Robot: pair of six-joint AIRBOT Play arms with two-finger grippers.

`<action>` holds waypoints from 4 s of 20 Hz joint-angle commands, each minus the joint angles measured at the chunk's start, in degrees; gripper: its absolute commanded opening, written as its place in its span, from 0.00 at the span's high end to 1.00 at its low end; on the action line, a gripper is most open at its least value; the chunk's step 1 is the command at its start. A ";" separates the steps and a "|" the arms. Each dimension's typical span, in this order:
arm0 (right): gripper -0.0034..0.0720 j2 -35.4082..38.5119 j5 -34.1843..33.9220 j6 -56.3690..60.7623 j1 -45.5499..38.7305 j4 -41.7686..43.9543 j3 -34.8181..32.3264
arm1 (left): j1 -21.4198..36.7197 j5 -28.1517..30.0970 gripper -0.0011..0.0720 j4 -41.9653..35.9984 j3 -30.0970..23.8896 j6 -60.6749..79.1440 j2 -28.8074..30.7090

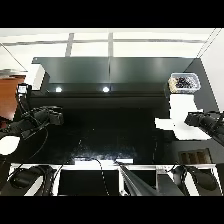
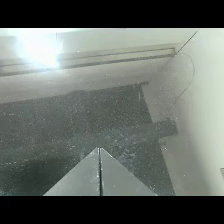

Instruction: Fold the box and place the chain.

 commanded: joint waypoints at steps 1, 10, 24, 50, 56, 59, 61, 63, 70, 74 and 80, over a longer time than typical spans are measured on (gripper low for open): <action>0.92 0.02 0.02 0.02 -0.02 0.00 -0.02 | 0.00 0.02 0.95 0.02 -0.02 0.02 0.04; 0.92 0.04 0.02 0.02 -0.02 0.00 -0.02 | 0.00 0.02 0.95 0.02 -0.02 0.02 0.04; 0.92 0.02 -8.66 0.02 0.00 2.01 -0.02 | -0.02 8.41 0.95 -1.51 -0.04 -0.17 -0.33; 0.02 -70.53 27.69 -38.60 -65.51 32.76 42.91 | -4.90 10.99 0.01 -2.58 0.00 -0.26 -5.60; 0.02 -73.79 33.86 -36.39 -65.26 24.79 47.12 | -4.90 10.95 0.01 -2.60 0.00 -0.26 -8.07; 0.02 -73.99 35.50 -35.87 -65.00 24.24 47.12 | -4.87 10.95 0.01 -2.56 0.00 -0.26 -8.31; 0.02 -75.19 37.07 -35.65 -63.84 24.28 47.10 | -4.90 10.95 0.01 -2.56 0.00 -0.26 -8.31; 0.02 -76.78 38.36 -35.52 -61.48 24.46 47.12 | -4.90 10.95 0.01 -2.56 0.00 -0.26 -8.31; 0.03 -80.81 39.23 -35.95 -54.05 24.28 47.12 | -4.90 10.97 0.01 -2.58 0.00 -0.26 -8.31; 0.18 -80.83 38.16 -37.86 -53.33 24.44 47.12 | -4.90 10.97 0.01 -2.58 0.00 -0.26 -8.31; 0.79 -80.83 41.20 -41.72 -53.31 25.40 47.12 | -4.90 10.97 0.01 -2.58 0.00 -0.26 -8.31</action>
